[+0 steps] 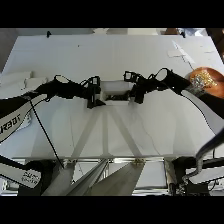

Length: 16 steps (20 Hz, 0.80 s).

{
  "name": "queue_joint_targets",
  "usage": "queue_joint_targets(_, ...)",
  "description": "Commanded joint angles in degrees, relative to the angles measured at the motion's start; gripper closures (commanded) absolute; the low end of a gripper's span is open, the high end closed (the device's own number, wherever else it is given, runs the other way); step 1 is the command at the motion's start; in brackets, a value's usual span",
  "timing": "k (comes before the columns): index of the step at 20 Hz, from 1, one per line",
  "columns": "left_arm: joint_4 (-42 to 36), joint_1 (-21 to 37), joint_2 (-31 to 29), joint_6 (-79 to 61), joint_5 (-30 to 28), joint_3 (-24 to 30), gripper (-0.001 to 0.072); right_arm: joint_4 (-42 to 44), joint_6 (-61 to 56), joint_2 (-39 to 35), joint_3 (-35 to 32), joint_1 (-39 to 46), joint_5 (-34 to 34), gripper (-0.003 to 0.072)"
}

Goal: Fold the box and place the chain.

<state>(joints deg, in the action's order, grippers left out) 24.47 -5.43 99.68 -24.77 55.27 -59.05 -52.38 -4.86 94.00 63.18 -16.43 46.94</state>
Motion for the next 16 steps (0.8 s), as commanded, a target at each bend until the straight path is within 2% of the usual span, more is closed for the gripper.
queue_joint_targets(1,0.0,0.0,0.0,0.0,0.0,0.0,0.0333,-1.0,-3.4,-0.7,0.0,-0.1,0.6,0.0673)
queue_joint_targets(6,0.0,0.0,0.0,0.0,0.0,0.0,0.0333,-7.7,-10.6,-5.1,0.0,-0.1,3.3,0.0673)
queue_joint_targets(11,0.0,0.0,0.0,0.0,0.0,0.0,0.0333,-7.4,-11.8,-9.7,0.0,-0.7,7.8,0.0673)
queue_joint_targets(16,0.0,0.0,0.0,0.0,0.0,0.0,0.0333,-3.9,-11.8,-12.2,0.0,-4.7,7.7,0.0673)
